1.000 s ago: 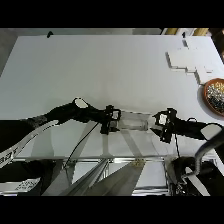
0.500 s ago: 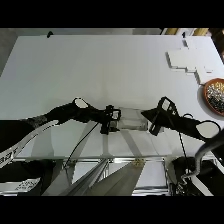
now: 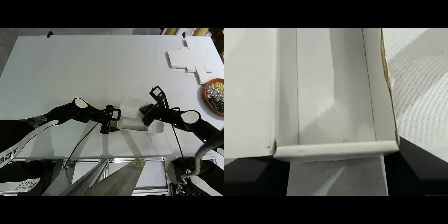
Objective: Fold the box and place the chain.
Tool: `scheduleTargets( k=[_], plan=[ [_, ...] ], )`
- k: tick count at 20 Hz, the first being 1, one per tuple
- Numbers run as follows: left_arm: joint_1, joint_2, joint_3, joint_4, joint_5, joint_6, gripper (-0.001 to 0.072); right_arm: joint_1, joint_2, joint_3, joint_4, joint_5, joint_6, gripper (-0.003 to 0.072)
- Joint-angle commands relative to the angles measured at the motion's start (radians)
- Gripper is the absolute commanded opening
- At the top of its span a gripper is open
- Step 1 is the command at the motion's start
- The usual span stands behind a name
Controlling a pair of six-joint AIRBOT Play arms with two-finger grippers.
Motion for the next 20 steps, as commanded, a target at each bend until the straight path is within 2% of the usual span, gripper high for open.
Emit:
scheduleTargets(
  k=[1,3,6,7,9,11,12,14,17,20],
  plan=[
    [0.000,0.000,0.000,0.001,-0.002,-0.001,0.0030,-0.014,0.040,0.113,-0.275,0.154,0.237,0.0020],
    [0.000,0.000,0.000,0.001,-0.002,-0.001,0.0030,-0.031,0.086,0.180,-0.439,0.297,0.327,0.0020],
    [0.000,0.000,0.000,0.001,-0.002,-0.001,0.0030,-0.037,0.151,0.200,-0.609,0.446,0.307,0.0020],
    [0.000,0.000,0.000,0.000,-0.002,-0.001,0.0030,-0.037,0.153,0.200,-0.641,0.498,0.258,0.0019],
    [0.000,0.000,0.000,0.001,-0.002,-0.001,0.0030,-0.037,0.152,0.200,-0.657,0.616,0.034,0.0019],
    [0.000,0.000,0.000,0.001,-0.002,-0.001,0.0030,-0.037,0.152,0.193,-0.657,0.676,-0.130,0.0020],
    [0.000,0.000,0.000,0.000,-0.002,-0.001,0.0030,-0.037,0.152,0.181,-0.657,0.676,-0.166,0.0039],
    [0.000,0.000,0.000,0.001,-0.002,-0.001,0.0030,-0.037,0.151,0.134,-0.645,0.604,-0.185,0.0314],
    [0.000,0.000,0.000,0.000,-0.002,-0.001,0.0030,-0.037,0.151,0.040,-0.615,0.454,-0.188,0.0297],
    [0.000,0.000,0.000,0.000,-0.002,-0.001,0.0030,-0.037,0.150,-0.017,-0.536,0.411,-0.300,0.0215]
  ],
)
